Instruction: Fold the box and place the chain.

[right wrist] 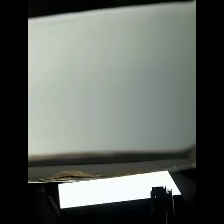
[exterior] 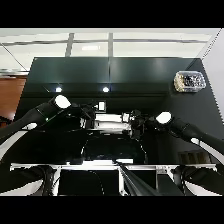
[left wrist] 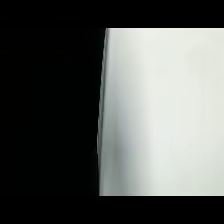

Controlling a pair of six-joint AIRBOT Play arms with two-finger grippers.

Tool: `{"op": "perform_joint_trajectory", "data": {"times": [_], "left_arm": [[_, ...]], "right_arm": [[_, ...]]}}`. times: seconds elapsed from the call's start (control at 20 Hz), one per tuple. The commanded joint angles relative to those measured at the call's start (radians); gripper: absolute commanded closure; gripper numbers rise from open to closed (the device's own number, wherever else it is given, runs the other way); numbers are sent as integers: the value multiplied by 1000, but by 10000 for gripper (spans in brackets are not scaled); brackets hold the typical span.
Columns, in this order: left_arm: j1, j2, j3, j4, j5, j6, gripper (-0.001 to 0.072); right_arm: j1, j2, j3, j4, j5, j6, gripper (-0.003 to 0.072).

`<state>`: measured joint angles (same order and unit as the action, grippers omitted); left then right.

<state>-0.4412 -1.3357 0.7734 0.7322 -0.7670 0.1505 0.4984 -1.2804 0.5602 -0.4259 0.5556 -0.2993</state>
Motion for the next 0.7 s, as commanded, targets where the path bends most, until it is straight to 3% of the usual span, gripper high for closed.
{"op": "perform_joint_trajectory", "data": {"times": [0.0, 0.1, 0.15, 0.25, 0.35, 0.45, 0.55, 0.65], "left_arm": [[1, 38, 1, 19, 1, -40, 621], [1, 80, 1, 107, -1, -140, 276], [1, 105, 1, 174, -4, -209, 198], [1, 158, 1, 315, -40, -344, 198], [1, 204, 1, 422, -140, -443, 200], [1, 228, 1, 447, -266, -552, 248], [1, 225, 0, 407, -383, -612, 642], [0, 211, -12, 282, -423, -612, 682]], "right_arm": [[1, 0, 0, -17, 16, -4, 229], [1, 0, 0, -20, 21, -6, 229], [1, 0, 0, -20, 21, -6, 230], [2, 0, 0, -20, 21, -6, 230], [2, 0, 0, -21, 21, -8, 229], [2, 0, 0, -21, 21, -8, 230], [2, 0, 0, -21, 21, -8, 230], [2, 0, 0, -21, 21, -8, 229]]}}
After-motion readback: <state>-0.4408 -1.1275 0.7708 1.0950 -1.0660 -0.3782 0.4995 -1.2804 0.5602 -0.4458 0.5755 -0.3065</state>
